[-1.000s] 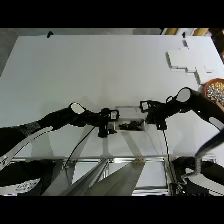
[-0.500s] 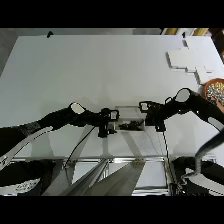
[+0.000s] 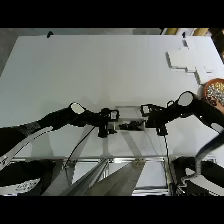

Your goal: Fold the box and place the chain.

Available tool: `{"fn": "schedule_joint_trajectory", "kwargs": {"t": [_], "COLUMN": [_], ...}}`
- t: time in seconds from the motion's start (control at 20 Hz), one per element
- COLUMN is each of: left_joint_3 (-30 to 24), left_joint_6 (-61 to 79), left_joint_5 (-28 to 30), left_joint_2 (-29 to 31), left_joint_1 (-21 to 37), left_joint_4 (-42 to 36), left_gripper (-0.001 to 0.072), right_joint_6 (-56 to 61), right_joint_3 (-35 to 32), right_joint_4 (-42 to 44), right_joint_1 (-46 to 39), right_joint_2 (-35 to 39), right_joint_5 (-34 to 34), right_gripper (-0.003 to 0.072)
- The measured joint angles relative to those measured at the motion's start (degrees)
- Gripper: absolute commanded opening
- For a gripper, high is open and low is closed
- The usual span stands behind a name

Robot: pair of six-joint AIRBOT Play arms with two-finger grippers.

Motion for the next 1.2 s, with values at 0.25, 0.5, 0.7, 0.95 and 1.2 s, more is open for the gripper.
{"fn": "schedule_joint_trajectory", "kwargs": {"t": [0.25,0.5,0.7,0.95,1.2], "left_joint_3": [0.0,0.0,0.0,0.0,0.0], "left_joint_6": [0.0,0.0,0.0,0.0,0.0], "left_joint_5": [0.0,0.0,0.0,0.0,0.0], "left_joint_2": [0.0,0.0,0.0,0.0,0.0], "left_joint_1": [0.0,0.0,0.0,0.0,0.0], "left_joint_4": [0.0,0.0,0.0,0.0,0.0], "left_gripper": [0.0092,0.0092,0.0092,0.0092,0.0092], "right_joint_6": [0.1,0.0,-0.1,0.1,9.2], "right_joint_3": [-0.5,-0.7,-0.9,-1.3,-1.3], "right_joint_4": [-0.1,0.3,3.0,3.6,-5.9], "right_joint_1": [0.0,0.0,0.0,0.0,0.0], "right_joint_2": [0.9,-0.4,-1.5,-1.7,1.8], "right_joint_5": [-4.4,-8.8,-9.9,-7.3,-5.9], "right_gripper": [0.0450,0.0270,0.0146,0.0018,0.0018]}}
